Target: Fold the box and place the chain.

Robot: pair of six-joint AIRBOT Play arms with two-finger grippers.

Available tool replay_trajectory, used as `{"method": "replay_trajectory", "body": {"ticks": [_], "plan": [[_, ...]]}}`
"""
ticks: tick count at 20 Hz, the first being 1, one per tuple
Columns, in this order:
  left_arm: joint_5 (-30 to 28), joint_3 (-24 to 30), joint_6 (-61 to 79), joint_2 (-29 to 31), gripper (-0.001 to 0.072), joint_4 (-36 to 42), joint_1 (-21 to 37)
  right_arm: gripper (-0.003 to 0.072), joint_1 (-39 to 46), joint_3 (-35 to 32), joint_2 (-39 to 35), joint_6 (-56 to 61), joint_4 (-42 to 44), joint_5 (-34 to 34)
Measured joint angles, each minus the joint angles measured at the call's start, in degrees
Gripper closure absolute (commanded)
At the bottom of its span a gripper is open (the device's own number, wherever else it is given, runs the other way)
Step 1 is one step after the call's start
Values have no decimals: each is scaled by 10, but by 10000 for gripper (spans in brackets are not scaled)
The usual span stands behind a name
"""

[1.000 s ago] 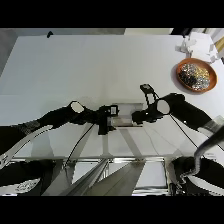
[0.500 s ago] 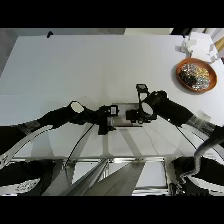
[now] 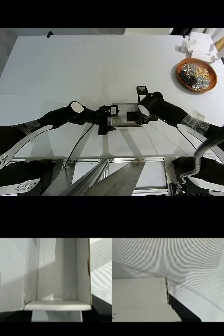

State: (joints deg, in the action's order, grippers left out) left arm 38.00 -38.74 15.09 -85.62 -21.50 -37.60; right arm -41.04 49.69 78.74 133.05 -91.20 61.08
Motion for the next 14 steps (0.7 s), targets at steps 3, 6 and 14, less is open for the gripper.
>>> {"method": "replay_trajectory", "body": {"ticks": [3,6,14], "plan": [[0,0,-1,0,413,0,0,425,-1,0,2,-6,3,-14],[0,0,-1,0,413,1,0,464,-1,0,2,-9,-7,-10],[0,0,0,0,413,0,0,281,-1,0,-1,-22,-19,-9]]}}
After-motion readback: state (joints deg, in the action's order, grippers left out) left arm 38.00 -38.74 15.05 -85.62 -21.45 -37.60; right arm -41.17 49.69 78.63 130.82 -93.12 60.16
